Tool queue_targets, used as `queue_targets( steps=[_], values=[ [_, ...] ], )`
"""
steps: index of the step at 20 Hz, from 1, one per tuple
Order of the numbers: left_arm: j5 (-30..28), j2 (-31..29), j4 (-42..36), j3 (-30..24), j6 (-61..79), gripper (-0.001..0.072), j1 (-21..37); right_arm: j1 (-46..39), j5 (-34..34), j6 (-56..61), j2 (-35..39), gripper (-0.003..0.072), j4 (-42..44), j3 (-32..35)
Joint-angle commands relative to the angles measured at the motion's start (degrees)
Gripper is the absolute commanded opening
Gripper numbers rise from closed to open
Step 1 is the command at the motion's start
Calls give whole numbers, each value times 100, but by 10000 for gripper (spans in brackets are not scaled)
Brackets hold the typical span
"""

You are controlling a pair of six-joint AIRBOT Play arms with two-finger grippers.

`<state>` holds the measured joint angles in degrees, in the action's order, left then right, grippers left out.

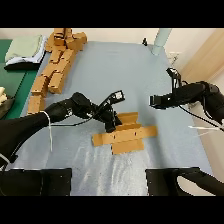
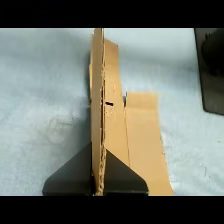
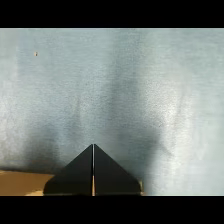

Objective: Fold the box.

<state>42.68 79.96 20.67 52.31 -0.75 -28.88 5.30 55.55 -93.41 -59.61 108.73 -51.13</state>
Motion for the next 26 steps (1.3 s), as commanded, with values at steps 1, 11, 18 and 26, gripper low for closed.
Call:
queue_targets(
  steps=[1,11,18,26],
  values=[
    [-85,162,195,-48,181,11,-63,87,-114,105,-81,4,-52,-15],
    [306,160,380,-48,116,14,-55,87,-94,105,-79,4,-96,-15],
    [450,157,380,-48,116,15,-33,87,1025,-514,-66,3,-166,-15],
    [470,118,382,-48,68,15,184,249,1698,-964,31,3,-46,-13]
  ],
)
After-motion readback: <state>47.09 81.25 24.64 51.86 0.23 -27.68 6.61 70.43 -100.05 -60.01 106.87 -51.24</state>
